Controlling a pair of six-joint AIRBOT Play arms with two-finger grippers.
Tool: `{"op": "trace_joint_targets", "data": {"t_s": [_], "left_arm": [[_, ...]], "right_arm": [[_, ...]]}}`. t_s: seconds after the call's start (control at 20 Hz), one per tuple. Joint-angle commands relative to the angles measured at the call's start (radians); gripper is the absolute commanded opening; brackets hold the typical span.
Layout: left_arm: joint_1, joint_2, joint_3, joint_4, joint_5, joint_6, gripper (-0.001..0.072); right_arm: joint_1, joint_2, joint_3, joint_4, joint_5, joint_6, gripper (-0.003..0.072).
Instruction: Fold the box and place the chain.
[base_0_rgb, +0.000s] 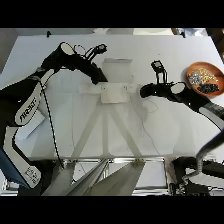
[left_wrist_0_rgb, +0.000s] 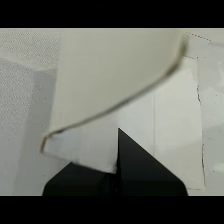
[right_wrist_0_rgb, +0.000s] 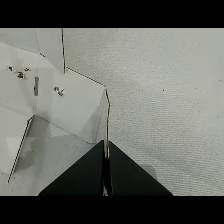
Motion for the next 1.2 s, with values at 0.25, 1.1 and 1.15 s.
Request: {"op": "trace_joint_targets", "data": {"t_s": [0.25, 1.1, 1.15], "left_arm": [[0.0, 0.002, 0.001, 0.001, 0.0, 0.01, 0.0014], [0.0, 0.142, -0.002, -0.068, -0.21, 0.146, -0.0001], [-0.002, 0.144, -0.002, -0.101, -0.231, 0.145, -0.0001]], "right_arm": [[0.001, 0.0, 0.0, 0.0, 0.0, 0.0, 0.0018], [0.0, 0.366, 0.0, -0.222, 0.103, 0.061, 0.042], [0.0, 0.39, 0.0, -0.25, 0.103, 0.087, 0.042]]}}
